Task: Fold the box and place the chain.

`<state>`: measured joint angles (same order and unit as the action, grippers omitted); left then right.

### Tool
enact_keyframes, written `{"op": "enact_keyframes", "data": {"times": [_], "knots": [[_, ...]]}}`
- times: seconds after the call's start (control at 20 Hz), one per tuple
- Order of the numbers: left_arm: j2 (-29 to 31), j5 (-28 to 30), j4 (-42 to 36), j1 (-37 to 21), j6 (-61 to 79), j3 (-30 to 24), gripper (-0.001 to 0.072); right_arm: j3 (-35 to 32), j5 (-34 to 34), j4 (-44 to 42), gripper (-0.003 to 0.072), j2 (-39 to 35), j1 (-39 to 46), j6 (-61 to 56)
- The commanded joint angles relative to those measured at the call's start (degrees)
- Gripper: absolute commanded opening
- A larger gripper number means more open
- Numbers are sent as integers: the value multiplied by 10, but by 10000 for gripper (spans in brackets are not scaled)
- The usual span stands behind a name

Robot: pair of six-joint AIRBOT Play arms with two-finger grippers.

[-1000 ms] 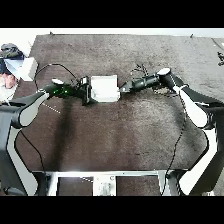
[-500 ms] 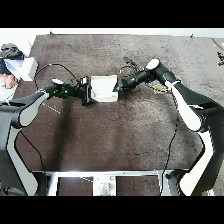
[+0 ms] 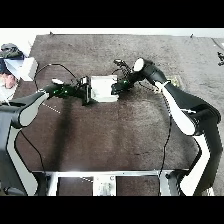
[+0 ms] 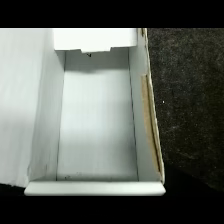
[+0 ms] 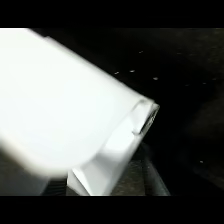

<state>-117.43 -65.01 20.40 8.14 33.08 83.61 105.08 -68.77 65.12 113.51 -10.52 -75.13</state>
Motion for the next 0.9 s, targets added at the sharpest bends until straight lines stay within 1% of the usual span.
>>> {"op": "enact_keyframes", "data": {"times": [0.0, 0.1, 0.2, 0.35, 0.4, 0.5, 0.6, 0.7, 0.85], "knots": [[0, 0, 0, 0, 0, 0, 275, 2, 13, 82, 468, 0, -23, -68], [0, 0, 0, 0, 0, 0, 275, 4, 13, 137, 468, 0, -35, -124], [0, 0, 0, 0, 0, 0, 275, 20, 0, 171, 468, 8, -44, -160], [0, 0, 0, 0, 0, 0, 275, 56, -25, 198, 467, 23, -57, -209], [0, 0, 0, 0, 0, 0, 275, 69, -35, 209, 436, 27, -61, -222], [0, 0, 0, 0, 0, 0, 275, 89, -43, 213, 423, 34, -70, -246], [0, 0, 0, 0, 0, 0, 275, 91, -45, 220, 423, 40, -78, -253], [0, 0, 0, 0, 0, 0, 275, 90, -49, 241, 423, 44, -84, -292], [0, 0, 0, 0, 0, 0, 275, 90, -38, 255, 420, 45, -89, -297]]}}
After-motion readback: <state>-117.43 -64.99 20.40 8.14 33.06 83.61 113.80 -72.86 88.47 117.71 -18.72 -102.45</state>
